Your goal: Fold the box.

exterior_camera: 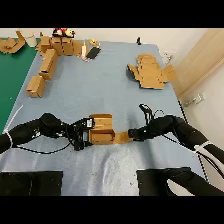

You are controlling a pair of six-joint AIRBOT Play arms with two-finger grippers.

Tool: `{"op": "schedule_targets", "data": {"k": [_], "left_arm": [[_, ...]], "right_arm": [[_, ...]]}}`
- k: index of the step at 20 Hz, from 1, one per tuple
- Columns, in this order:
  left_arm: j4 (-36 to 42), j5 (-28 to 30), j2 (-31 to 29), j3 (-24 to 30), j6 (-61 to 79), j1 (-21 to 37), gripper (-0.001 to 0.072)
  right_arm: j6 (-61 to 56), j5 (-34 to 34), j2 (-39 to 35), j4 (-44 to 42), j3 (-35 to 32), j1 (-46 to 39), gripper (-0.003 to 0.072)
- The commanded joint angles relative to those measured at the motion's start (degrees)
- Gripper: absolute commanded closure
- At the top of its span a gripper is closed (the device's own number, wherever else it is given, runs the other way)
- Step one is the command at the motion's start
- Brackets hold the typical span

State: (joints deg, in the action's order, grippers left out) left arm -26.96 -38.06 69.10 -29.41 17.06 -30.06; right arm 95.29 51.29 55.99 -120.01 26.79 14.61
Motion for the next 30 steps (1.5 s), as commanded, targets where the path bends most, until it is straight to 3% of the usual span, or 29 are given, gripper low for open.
{"op": "schedule_targets", "data": {"k": [1, 10, 12, 14, 16, 22, 24, 27, 30], "left_arm": [[0.0, 0.0, 0.0, 0.0, 0.0, 0.0, 0.0203], [0.0, 0.0, 0.0, -0.1, 0.0, 0.0, 0.0203], [0.0, 0.0, 0.0, -0.1, 0.0, 0.0, 0.0203], [0.0, 0.0, 0.0, -0.1, 0.0, 0.0, 0.0203], [0.0, 0.0, 0.0, 0.0, 0.0, 0.0, 0.0203], [0.0, 0.0, 0.0, 0.0, 0.0, 0.0, 0.0203], [0.0, 0.0, 0.0, 0.0, 0.0, 0.0, 0.0203], [0.0, 0.0, 0.0, -0.1, 0.0, 0.0, 0.0203], [0.0, 0.0, 0.0, 0.0, 0.0, 0.0, 0.0203]], "right_arm": [[1.7, -1.2, 1.1, -4.4, -0.1, 2.0, 0.0683], [2.2, -4.2, -3.4, -8.4, 3.3, 10.2, 0.0680], [2.2, -5.5, -4.8, -8.3, 3.4, 10.2, 0.0594], [2.1, -5.6, -4.9, -8.3, 3.4, 10.2, 0.0571], [1.5, -6.0, -4.9, -8.3, 3.4, 10.9, 0.0343], [-4.2, -9.4, -1.6, -7.1, 4.2, 16.1, 0.0309], [-13.3, -10.4, 1.0, -0.4, 6.3, 19.5, 0.0310], [-32.3, -8.1, 3.9, 17.2, 11.6, 25.4, 0.0310], [-48.3, 2.2, 7.7, 31.6, 18.6, 30.9, 0.0310]]}}
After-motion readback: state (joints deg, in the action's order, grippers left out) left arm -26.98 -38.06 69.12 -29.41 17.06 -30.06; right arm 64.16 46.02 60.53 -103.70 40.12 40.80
